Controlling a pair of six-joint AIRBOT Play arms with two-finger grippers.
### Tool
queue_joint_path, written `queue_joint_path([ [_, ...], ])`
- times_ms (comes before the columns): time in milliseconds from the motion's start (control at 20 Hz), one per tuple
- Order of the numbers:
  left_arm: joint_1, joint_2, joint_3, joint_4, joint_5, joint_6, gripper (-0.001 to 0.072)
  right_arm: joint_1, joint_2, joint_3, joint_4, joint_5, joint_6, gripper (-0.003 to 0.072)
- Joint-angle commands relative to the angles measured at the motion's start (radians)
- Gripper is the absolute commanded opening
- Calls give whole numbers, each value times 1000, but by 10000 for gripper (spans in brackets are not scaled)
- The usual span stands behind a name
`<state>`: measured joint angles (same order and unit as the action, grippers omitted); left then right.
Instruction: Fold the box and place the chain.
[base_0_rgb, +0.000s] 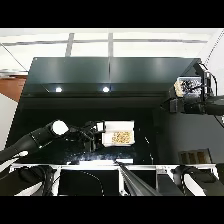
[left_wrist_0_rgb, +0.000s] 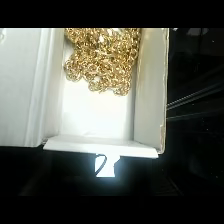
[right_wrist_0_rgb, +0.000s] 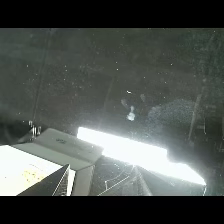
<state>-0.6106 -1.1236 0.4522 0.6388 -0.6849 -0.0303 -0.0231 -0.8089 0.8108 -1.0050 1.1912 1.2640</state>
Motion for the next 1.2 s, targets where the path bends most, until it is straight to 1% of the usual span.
queue_joint_path([
  [0, 0, -1, 1, 0, -7, 2, 702, 0, 0, 1, 0, 1, 0, 496],
  [750, 0, 10, 2, 6, -5, 4, 703, 0, 0, 1, 1, 2, 0, 495],
  [950, 0, 9, 20, 3, -5, 5, 702, 0, 0, 1, 1, 2, 0, 495],
  [1150, -2, -4, 22, -32, -3, 43, 703, 0, 0, 1, 1, 2, 0, 496],
])
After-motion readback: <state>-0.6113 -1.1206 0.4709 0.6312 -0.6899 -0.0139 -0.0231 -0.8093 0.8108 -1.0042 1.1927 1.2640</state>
